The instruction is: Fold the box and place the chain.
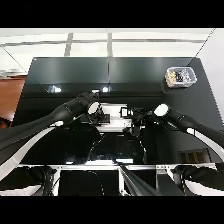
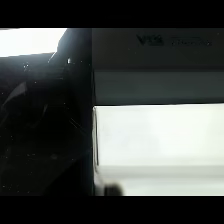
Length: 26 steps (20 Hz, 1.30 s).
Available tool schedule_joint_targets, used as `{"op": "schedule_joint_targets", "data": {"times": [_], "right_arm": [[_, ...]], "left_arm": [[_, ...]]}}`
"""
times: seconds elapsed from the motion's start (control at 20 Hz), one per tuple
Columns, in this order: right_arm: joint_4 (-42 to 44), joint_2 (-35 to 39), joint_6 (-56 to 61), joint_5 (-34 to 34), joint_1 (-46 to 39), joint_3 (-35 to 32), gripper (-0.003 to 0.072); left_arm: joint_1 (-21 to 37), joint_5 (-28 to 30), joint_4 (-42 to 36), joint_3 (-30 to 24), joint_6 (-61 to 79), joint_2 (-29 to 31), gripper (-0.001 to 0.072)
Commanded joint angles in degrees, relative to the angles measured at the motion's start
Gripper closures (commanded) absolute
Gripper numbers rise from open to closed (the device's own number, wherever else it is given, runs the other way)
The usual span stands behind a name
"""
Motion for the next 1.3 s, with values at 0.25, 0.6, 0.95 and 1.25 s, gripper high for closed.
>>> {"op": "schedule_joint_targets", "data": {"times": [0.25,0.6,0.95,1.25], "right_arm": [[0.0,0.0,-0.1,0.0,0.0,0.0,0.0445],[0.0,0.0,-0.1,0.0,0.0,0.0,0.0446],[-7.5,4.0,5.6,1.2,-0.1,0.0,-0.0034],[-13.2,5.9,6.7,3.1,-0.2,0.0,-0.0028]], "left_arm": [[0.0,0.0,-0.1,0.0,0.2,0.0,0.0686],[0.0,0.2,-1.6,0.0,0.2,0.0,0.0685],[0.0,0.2,-1.3,0.0,0.2,0.0,0.0686],[0.0,0.2,-1.3,0.0,0.2,0.0,0.0686]]}}
